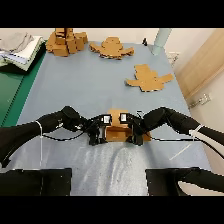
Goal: Fold the box.
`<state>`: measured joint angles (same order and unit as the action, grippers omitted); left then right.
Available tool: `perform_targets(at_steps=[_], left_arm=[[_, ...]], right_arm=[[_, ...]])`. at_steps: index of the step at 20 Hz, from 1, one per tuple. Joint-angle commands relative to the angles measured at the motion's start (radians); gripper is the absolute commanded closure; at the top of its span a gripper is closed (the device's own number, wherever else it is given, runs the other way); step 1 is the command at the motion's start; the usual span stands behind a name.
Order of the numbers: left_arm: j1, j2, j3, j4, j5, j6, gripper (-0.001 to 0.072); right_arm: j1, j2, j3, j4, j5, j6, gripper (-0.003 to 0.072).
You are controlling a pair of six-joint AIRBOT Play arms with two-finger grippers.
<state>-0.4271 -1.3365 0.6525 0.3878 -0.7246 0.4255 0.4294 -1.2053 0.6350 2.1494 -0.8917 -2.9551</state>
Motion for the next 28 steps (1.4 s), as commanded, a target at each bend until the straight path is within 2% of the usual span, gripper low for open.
perform_targets(at_steps=[1,3,4,5,11,12,13,28], left_arm=[[-0.025,-0.001,0.001,0.029,0.037,-0.034,0.0004],[-0.031,-0.003,0.002,0.036,0.046,-0.044,0.0020],[-0.031,-0.003,0.003,0.035,0.053,-0.054,0.0128],[-0.034,-0.003,0.003,0.034,0.064,-0.061,0.0143],[-0.047,-0.013,0.016,0.061,0.097,-0.124,0.0145],[-0.047,-0.013,0.016,0.061,0.097,-0.124,0.0189],[-0.047,-0.013,0.016,0.062,0.097,-0.124,0.0297],[-0.047,-0.013,0.015,0.061,0.096,-0.130,0.0300]], right_arm=[[0.000,0.000,0.000,0.001,0.000,0.003,0.0171],[0.000,0.000,0.000,0.001,0.000,0.003,0.0171],[0.000,0.000,0.001,0.001,0.000,0.003,0.0171],[0.000,0.000,0.001,0.001,0.000,0.003,0.0171],[0.000,0.000,0.000,0.001,0.000,0.003,0.0171],[0.000,0.000,0.001,0.001,0.000,0.003,0.0171],[0.000,0.000,0.000,0.001,0.000,0.003,0.0171],[0.000,0.000,0.000,0.001,0.000,0.003,0.0171]])
